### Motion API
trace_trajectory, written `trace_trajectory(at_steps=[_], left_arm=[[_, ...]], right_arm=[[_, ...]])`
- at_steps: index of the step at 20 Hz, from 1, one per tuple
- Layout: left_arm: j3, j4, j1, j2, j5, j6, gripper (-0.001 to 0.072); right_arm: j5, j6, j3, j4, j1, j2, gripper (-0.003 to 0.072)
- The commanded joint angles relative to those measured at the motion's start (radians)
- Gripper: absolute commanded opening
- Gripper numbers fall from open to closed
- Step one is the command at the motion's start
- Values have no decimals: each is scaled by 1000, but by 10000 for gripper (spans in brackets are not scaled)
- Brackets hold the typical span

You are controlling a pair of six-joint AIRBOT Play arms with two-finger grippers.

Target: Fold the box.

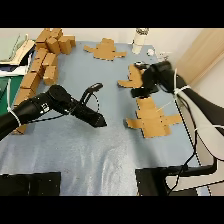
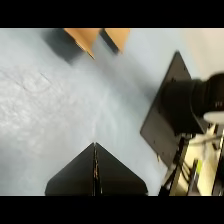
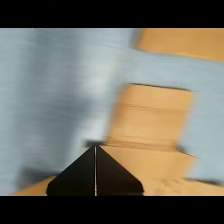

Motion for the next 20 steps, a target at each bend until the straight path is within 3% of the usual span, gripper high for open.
trace_trajectory(at_steps=[1, 2, 3, 4, 10, 20], left_arm=[[7, -13, 1, 1, 126, -95, 128], [9, -14, 1, 1, 140, -97, 511], [10, -14, 1, 1, 151, -104, 720], [10, -14, 1, 1, 152, -104, 720], [10, -14, 0, 1, 137, -106, 720], [10, -15, 1, 1, 103, -136, 720]], right_arm=[[-123, 37, 34, -208, -215, -1, 49], [-127, 53, 28, -201, -292, -1, 275], [-133, 54, 22, -184, -368, -1, 500], [-140, 46, 17, -143, -447, -1, 549], [-156, -387, 8, 251, -770, -58, 549], [-310, -647, 7, 489, -832, -221, 534]])
